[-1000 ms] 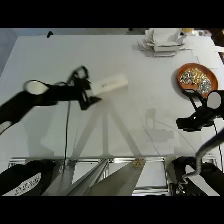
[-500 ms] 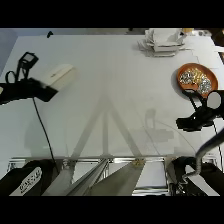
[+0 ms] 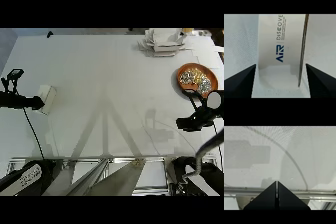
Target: Fold the box and place the chain.
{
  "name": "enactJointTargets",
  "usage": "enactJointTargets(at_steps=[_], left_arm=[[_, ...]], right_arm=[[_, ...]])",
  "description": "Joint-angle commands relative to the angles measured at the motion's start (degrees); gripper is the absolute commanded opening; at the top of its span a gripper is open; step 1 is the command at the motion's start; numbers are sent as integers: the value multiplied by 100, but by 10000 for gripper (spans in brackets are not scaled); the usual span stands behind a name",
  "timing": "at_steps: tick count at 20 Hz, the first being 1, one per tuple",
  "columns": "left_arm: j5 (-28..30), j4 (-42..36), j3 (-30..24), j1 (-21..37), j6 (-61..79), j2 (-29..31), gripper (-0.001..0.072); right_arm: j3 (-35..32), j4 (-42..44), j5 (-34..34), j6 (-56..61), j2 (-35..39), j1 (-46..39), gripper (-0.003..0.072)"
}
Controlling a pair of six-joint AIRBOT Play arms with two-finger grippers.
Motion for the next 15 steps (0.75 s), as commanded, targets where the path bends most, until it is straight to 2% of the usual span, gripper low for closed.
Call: enactJointTargets(at_steps=[1, 6, 15], left_arm=[[-334, 107, 0, 74, -68, -114, 695], [-588, 188, 0, 52, -273, 37, 695], [-417, 164, 0, 52, -280, 1462, 694]], right_arm=[[4, 2, 0, 2, -2, -2, 15], [4, 2, 0, 2, -2, -2, 15], [4, 0, 0, 2, -2, -2, 15]])
